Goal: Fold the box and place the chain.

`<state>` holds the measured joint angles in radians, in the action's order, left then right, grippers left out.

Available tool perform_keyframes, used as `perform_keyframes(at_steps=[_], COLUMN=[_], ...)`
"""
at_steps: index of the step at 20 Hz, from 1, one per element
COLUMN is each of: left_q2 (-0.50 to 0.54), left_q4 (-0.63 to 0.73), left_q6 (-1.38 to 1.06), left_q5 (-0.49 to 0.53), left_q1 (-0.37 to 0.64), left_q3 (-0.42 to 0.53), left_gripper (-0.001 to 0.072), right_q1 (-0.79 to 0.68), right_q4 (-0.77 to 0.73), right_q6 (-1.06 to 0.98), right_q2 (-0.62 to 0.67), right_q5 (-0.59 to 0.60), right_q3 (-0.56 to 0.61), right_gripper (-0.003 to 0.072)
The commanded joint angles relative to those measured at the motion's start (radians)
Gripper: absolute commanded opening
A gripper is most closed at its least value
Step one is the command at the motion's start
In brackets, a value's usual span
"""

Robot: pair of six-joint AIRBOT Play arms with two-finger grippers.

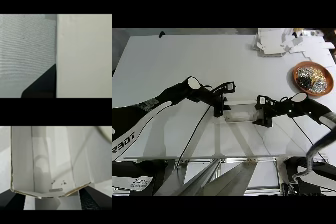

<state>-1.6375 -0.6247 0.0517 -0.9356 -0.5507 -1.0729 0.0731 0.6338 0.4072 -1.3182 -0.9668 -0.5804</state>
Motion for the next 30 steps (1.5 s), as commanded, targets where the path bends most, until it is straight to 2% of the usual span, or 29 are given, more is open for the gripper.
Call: perform_keyframes(at_steps=[1, 10, 12, 13, 15, 17, 20, 22, 30], left_q2=[0.000, 0.000, 0.000, 0.000, 0.000, 0.000, 0.000, 0.000, 0.000], left_q4=[-0.001, -0.001, -0.001, -0.001, -0.001, -0.001, -0.001, -0.001, -0.001], left_q6=[-0.002, -0.002, -0.002, -0.002, -0.002, -0.002, -0.002, -0.002, -0.002], left_q5=[-0.004, -0.004, -0.003, -0.004, -0.003, -0.003, -0.004, -0.004, -0.004], left_q1=[0.000, 0.000, 0.000, 0.000, 0.000, 0.000, 0.000, 0.000, 0.000], left_q3=[0.000, 0.000, 0.000, 0.000, 0.000, 0.000, 0.000, 0.000, 0.000], left_gripper=[0.0010, 0.0010, 0.0010, 0.0010, 0.0010, 0.0010, 0.0010, 0.0010, 0.0010], right_q1=[-0.002, 0.026, 0.026, 0.026, 0.026, 0.026, 0.026, 0.027, 0.041], right_q4=[-0.035, -0.078, -0.078, -0.078, -0.077, -0.072, -0.065, -0.056, -0.035], right_q6=[-0.005, 0.031, 0.077, 0.090, 0.117, 0.169, 0.182, 0.196, 0.196], right_q2=[0.016, 0.016, 0.008, -0.001, -0.017, -0.032, -0.052, -0.060, -0.060], right_q5=[-0.006, 0.017, 0.017, 0.016, 0.021, 0.028, 0.045, 0.044, 0.052], right_q3=[0.000, -0.002, -0.002, -0.002, -0.002, -0.002, -0.001, -0.001, 0.000], right_gripper=[0.0718, 0.0701, 0.0652, 0.0604, 0.0581, 0.0518, 0.0512, 0.0464, 0.0456])
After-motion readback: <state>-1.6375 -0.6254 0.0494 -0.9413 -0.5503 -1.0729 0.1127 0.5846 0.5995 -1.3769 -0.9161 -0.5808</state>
